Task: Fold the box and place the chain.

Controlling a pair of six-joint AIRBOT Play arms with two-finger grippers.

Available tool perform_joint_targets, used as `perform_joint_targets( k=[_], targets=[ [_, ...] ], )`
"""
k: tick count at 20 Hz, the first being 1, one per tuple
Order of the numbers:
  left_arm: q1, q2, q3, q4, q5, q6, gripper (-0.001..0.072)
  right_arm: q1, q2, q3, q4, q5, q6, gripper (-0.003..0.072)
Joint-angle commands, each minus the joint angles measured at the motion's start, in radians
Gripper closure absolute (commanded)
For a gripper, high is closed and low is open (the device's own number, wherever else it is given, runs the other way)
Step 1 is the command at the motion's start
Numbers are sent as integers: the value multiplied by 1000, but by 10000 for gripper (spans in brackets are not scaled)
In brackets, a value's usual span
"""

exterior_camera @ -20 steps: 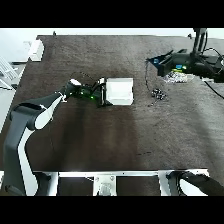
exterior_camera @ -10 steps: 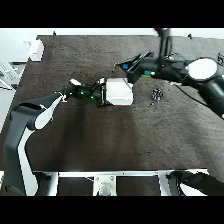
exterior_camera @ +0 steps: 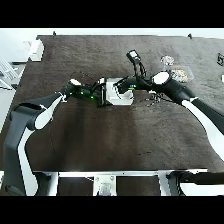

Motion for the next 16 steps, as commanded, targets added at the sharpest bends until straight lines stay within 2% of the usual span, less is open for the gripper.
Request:
perform_joint_targets(
  k=[1, 2, 3, 6, 9, 13, 16],
  targets=[
    [0, 1, 1, 0, 0, 0, 236, -20, -52, 0, -18, 27, -8, 466],
    [0, 1, 1, 0, 0, 0, 236, -29, -51, 0, -35, 37, -8, 229],
    [0, 1, 1, 0, 0, 0, 236, -42, -47, 3, -36, 45, -8, 168],
    [0, 1, 1, 0, 0, 0, 236, -125, 25, 3, -53, 147, -47, 168],
    [0, 1, 1, 0, 0, 0, 236, -264, 120, -8, -127, 337, -211, 168],
    [0, 1, 1, 0, 1, 0, 236, -438, 85, -60, -151, 367, -437, 168],
    [0, 1, 1, 0, 0, 0, 236, -506, 26, -59, -232, 368, -492, 169]
  ],
)
